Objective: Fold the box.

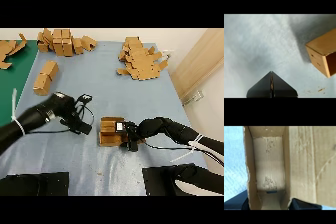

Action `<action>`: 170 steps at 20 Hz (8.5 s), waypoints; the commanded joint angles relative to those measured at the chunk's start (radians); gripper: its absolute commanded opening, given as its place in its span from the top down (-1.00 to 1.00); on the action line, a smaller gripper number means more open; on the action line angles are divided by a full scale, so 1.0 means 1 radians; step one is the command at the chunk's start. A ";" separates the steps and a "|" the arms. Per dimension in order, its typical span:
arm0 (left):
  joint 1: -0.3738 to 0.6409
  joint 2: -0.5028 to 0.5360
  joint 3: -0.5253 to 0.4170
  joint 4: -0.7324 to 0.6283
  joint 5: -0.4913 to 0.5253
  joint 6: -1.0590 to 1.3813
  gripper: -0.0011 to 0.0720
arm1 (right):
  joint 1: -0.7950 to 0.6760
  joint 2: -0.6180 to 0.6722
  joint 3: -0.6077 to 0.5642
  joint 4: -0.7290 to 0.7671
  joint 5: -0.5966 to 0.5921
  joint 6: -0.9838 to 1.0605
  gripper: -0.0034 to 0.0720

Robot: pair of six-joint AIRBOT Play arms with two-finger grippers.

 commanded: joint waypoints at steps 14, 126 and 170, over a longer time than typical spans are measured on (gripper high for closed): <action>0.118 0.167 -0.370 -0.480 0.337 1.370 0.94 | 0.000 0.000 0.000 0.000 0.000 0.000 -0.44; -0.192 0.034 -0.352 -0.632 0.599 1.395 -0.57 | -0.194 0.481 -0.169 0.267 -0.192 1.489 0.91; -0.192 0.034 -0.352 -0.632 0.599 1.395 -0.57 | -0.415 -0.117 0.137 0.488 -0.261 0.616 0.90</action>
